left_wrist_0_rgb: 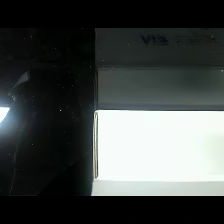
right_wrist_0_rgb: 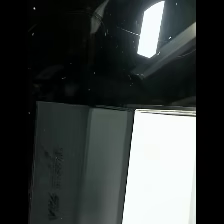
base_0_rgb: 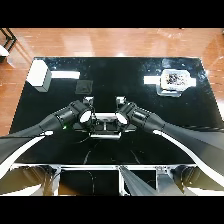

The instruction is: Fold the box and place the chain.

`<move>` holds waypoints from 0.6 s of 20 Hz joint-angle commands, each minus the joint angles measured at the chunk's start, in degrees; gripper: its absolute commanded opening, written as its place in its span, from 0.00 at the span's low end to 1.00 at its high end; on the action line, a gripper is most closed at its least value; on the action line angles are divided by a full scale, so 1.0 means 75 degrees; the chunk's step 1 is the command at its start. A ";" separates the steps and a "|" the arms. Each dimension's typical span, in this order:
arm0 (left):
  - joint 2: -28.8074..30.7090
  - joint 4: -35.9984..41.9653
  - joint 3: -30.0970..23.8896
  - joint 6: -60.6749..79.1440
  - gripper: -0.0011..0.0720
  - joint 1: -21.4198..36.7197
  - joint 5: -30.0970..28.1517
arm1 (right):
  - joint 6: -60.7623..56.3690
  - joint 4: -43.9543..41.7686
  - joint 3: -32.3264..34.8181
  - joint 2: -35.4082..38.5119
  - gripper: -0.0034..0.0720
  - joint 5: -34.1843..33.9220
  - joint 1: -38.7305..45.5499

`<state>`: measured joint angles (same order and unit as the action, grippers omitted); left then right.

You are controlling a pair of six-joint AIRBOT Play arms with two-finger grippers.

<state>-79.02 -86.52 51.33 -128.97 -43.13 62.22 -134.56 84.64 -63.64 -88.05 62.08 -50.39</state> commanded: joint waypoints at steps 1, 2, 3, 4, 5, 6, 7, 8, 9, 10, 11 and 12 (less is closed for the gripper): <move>0.0000 0.0000 -0.0003 -0.0003 0.05 -0.0006 0.0000 | 0.0003 -0.0020 -0.0003 -0.0003 0.13 -0.0029 0.0000; 0.0000 0.0000 -0.0003 -0.0003 0.05 -0.0006 -0.0003 | 0.0009 -0.0020 -0.0003 -0.0003 0.08 -0.0029 0.0000; 0.0000 -0.0003 -0.0003 -0.0003 0.05 -0.0003 -0.0003 | 0.0009 -0.0020 -0.0003 -0.0003 0.08 -0.0023 0.0000; 0.0000 -0.0003 -0.0003 -0.0003 0.05 -0.0003 -0.0006 | 0.0006 -0.0020 -0.0003 -0.0003 0.08 -0.0029 0.0000; 0.0000 -0.0003 -0.0003 -0.0003 0.05 -0.0006 -0.0012 | 0.0006 -0.0020 -0.0003 -0.0003 0.08 -0.0029 0.0000; 0.0000 -0.0003 -0.0003 -0.0003 0.05 -0.0003 -0.0012 | 0.0009 -0.0020 -0.0003 0.0000 0.08 -0.0029 0.0000; 0.0000 -0.0003 -0.0003 -0.0003 0.05 -0.0003 -0.0015 | 0.0012 -0.0020 -0.0003 0.0000 0.08 -0.0029 0.0000; 0.0000 -0.0003 -0.0003 -0.0003 0.05 -0.0003 -0.0015 | 0.0032 -0.0017 -0.0003 0.0000 0.09 -0.0029 0.0000; 0.0000 -0.0006 -0.0003 -0.0003 0.05 -0.0003 -0.0015 | 0.0047 -0.0015 -0.0003 0.0006 0.09 -0.0026 0.0003; 0.0000 -0.0006 -0.0003 -0.0003 0.05 -0.0003 -0.0029 | 0.0131 -0.0015 -0.0006 0.0035 0.10 0.0015 0.0006; 0.0000 -0.0012 -0.0003 -0.0003 0.05 -0.0003 -0.0076 | 0.0149 0.0000 -0.0006 0.0070 0.41 0.0137 0.0026; 0.0000 -0.0026 -0.0003 -0.0006 0.05 -0.0003 -0.0090 | 0.0358 0.0000 -0.0006 0.0122 0.56 0.0306 0.0064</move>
